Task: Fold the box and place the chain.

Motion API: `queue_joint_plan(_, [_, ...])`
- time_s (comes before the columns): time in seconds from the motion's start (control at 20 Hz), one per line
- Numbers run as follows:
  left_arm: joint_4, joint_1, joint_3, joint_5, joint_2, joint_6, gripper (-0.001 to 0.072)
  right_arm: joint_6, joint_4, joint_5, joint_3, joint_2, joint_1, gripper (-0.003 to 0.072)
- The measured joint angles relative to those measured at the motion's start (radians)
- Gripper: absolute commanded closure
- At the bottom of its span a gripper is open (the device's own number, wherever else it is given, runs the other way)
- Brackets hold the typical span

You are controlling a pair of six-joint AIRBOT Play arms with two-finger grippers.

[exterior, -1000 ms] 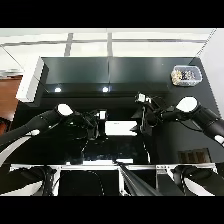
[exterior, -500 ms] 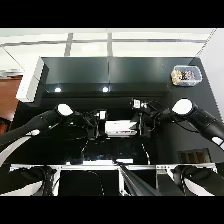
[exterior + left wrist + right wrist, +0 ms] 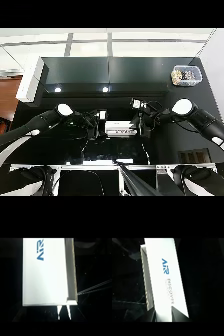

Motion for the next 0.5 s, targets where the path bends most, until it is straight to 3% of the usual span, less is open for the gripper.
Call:
queue_joint_plan(0.3, [0.0, 0.0, 0.0, 0.0, 0.0, 0.0, 0.0269, 0.006, -0.004, 0.011, 0.0, 0.0, 0.0, 0.0488])
queue_joint_plan(0.5, [0.001, 0.0, 0.0, 0.0, 0.0, 0.0, 0.0269, 0.007, -0.024, 0.024, 0.0, 0.0, 0.0, 0.0438])
